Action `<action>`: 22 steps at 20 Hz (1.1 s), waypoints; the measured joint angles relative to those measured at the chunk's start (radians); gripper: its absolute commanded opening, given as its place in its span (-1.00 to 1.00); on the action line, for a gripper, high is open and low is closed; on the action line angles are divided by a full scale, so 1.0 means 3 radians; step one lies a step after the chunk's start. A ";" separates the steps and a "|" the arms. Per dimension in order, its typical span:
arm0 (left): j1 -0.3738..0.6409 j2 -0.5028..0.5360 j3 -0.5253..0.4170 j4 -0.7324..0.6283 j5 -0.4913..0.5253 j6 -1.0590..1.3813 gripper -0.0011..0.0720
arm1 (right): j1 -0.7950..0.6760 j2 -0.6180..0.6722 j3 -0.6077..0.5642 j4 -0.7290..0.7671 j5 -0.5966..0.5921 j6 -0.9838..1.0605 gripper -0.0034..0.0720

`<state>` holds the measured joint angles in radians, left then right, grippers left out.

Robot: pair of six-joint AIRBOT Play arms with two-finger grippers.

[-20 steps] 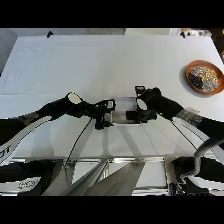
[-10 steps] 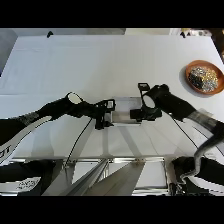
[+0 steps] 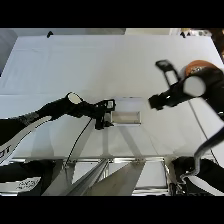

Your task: Fold the box and place the chain.

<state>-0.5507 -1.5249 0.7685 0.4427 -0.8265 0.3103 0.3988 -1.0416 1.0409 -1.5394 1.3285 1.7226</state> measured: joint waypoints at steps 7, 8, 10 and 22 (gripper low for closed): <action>0.0001 0.0000 0.0000 -0.0001 -0.0001 0.0000 -0.06 | -0.1162 -0.0403 0.0734 -0.0019 -0.0214 -0.0580 -0.07; 0.0000 0.0000 0.0000 -0.0001 -0.0001 0.0000 -0.06 | -0.1329 -0.0565 0.0844 -0.0024 -0.0248 -0.0607 -0.08; 0.0000 0.0000 0.0000 -0.0001 -0.0001 -0.0001 -0.06 | -0.1639 -0.0904 0.1063 -0.0020 -0.0329 -0.0650 -0.09; 0.0001 0.0000 0.0000 -0.0003 -0.0001 0.0000 -0.06 | -0.2625 -0.2239 0.1638 0.0022 -0.0704 -0.0684 -0.26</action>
